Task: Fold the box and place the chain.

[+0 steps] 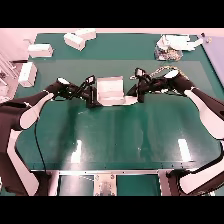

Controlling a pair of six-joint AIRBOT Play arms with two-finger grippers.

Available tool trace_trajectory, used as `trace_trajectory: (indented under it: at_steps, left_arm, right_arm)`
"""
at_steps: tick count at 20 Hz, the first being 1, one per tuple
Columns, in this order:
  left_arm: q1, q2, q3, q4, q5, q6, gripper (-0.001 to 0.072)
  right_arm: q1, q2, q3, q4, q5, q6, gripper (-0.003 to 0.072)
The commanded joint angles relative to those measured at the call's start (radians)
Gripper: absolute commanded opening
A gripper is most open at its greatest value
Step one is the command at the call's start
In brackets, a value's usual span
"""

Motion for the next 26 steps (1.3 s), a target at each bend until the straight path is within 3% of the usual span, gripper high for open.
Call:
trace_trajectory:
  at_steps: [1,7,10,17,21,26]
  left_arm:
    - [0.001,0.0,0.001,0.0,0.001,0.0,0.063]
    - [0.001,0.0,0.001,0.0,0.001,0.0,0.0629]
    - [0.001,0.0,0.001,-0.001,0.001,0.0,0.0629]
    - [0.001,0.0,0.001,-0.001,0.001,0.0,0.063]
    - [0.001,0.0,0.001,-0.002,0.001,0.0,0.063]
    - [0.001,0.0,0.001,-0.001,0.0,0.0,0.0629]
  right_arm:
    - [-0.007,0.092,0.001,-0.014,-0.03,0.177,0.0006]
    - [-0.131,0.186,0.0,-0.192,-0.05,0.889,0.0005]
    - [-0.195,0.186,-0.007,-0.238,0.004,1.03,0.0004]
    - [-0.224,0.13,-0.14,-0.185,-0.019,1.072,0.0004]
    - [-0.166,0.054,-0.142,-0.055,-0.043,1.009,0.0005]
    - [-0.078,-0.014,-0.141,-0.052,-0.085,0.999,0.0004]
